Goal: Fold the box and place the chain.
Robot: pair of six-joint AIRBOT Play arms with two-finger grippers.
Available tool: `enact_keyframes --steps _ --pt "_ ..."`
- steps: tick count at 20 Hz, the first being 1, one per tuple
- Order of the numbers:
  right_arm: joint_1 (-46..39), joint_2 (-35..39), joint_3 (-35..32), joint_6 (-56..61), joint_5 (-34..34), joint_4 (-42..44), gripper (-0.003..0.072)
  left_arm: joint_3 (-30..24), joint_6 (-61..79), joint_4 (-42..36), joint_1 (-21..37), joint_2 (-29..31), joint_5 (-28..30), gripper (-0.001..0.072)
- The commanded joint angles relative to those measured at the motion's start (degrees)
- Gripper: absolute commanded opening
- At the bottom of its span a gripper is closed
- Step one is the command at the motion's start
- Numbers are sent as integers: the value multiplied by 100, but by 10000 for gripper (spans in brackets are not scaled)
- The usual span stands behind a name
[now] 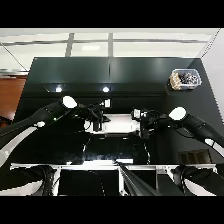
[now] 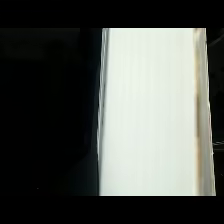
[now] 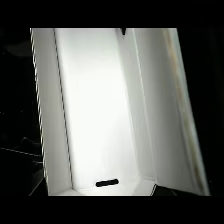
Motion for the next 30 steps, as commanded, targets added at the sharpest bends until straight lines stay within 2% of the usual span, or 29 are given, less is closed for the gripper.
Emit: enact_keyframes --steps 1,17,26,27,28,29,30 --pt "0 -153 -4 -114 -52 -2 712 7 -26 -4 0 4 -120 32" --pt "0 -603 -4 -350 -214 -11 711 4 -26 -4 0 4 -131 32" --pt "2 -603 -4 -348 -229 -11 710 4 -37 -4 0 4 -129 32" --pt "2 -603 -4 -345 -229 -9 696 4 -37 -4 0 4 -129 32" --pt "0 -603 -4 -348 -229 -9 534 4 -37 -4 0 4 -129 32" --pt "2 -603 -4 -345 -245 -9 468 4 -37 -4 0 4 -129 32" --pt "2 -603 -4 -341 -262 -2 467 4 -37 -4 0 4 -129 32"
